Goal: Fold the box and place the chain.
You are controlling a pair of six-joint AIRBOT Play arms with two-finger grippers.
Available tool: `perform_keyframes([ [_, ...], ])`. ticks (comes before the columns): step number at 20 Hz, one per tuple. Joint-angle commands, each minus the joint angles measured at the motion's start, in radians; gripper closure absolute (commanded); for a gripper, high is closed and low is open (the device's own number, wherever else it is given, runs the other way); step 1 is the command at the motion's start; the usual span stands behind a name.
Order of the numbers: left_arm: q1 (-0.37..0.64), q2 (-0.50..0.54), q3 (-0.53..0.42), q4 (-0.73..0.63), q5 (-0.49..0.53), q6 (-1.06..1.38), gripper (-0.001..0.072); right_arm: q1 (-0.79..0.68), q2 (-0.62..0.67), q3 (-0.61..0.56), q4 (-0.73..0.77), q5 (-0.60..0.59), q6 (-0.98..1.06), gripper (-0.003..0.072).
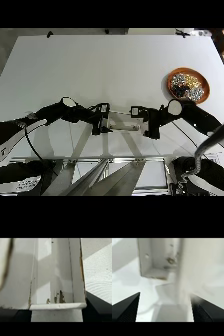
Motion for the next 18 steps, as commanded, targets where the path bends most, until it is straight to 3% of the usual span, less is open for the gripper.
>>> perform_keyframes([
  [1,0.001,0.001,0.000,0.000,0.005,0.002,0.0500,-0.071,0.098,0.001,0.014,0.037,0.027,-0.0014],
  [7,0.001,0.001,0.000,0.000,0.005,0.002,0.0500,-0.151,0.322,0.001,0.022,0.097,0.026,-0.0001],
  [8,0.001,0.001,0.000,0.000,0.005,0.002,0.0500,-0.151,0.348,0.001,0.060,0.113,0.023,0.0061],
  [10,0.001,0.001,0.000,0.000,0.005,0.002,0.0500,-0.151,0.368,0.001,0.262,0.162,-0.042,0.0302],
  [11,0.001,0.001,0.000,-0.001,0.005,0.002,0.0500,-0.150,0.365,0.000,0.382,0.190,-0.089,0.0445],
  [12,0.001,0.001,0.000,0.000,0.005,0.002,0.0500,-0.142,0.360,0.000,0.490,0.212,-0.151,0.0655],
  [14,0.001,0.001,0.000,-0.001,0.005,0.002,0.0500,-0.101,0.345,0.000,0.579,0.180,-0.204,0.0675],
  [18,0.001,0.001,0.000,-0.001,0.004,0.002,0.0501,-0.003,0.264,0.000,0.584,0.064,-0.189,0.0675],
])
